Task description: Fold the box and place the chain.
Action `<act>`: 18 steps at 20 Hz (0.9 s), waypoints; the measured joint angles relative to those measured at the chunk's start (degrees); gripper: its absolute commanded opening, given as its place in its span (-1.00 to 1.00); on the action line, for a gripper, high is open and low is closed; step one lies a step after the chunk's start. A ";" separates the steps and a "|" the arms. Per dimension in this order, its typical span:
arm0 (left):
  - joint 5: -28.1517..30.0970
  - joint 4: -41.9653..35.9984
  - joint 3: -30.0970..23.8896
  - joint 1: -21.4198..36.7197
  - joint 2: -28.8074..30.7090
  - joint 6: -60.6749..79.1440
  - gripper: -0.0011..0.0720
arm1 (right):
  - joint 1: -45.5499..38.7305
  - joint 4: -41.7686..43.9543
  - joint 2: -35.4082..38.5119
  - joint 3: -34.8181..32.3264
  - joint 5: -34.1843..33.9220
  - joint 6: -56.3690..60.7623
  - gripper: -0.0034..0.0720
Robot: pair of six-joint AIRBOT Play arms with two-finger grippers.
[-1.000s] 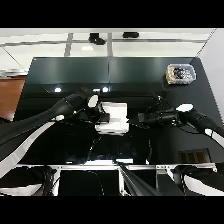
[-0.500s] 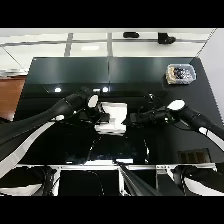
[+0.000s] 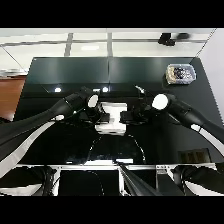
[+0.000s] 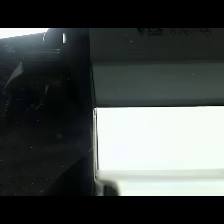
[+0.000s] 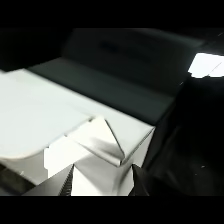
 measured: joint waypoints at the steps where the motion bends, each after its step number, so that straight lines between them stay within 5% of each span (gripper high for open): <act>1: 0.00 0.02 0.00 0.00 0.00 0.02 -0.89 | 1.16 -2.69 -0.87 1.38 0.68 3.21 0.16; 8: 0.09 0.02 0.00 0.00 0.00 0.02 -0.89 | 8.31 -18.10 -8.44 10.64 8.92 17.90 0.16; 18: 0.04 0.13 0.00 0.00 0.00 0.02 -0.89 | 10.34 -25.24 -11.26 14.36 15.15 24.15 0.15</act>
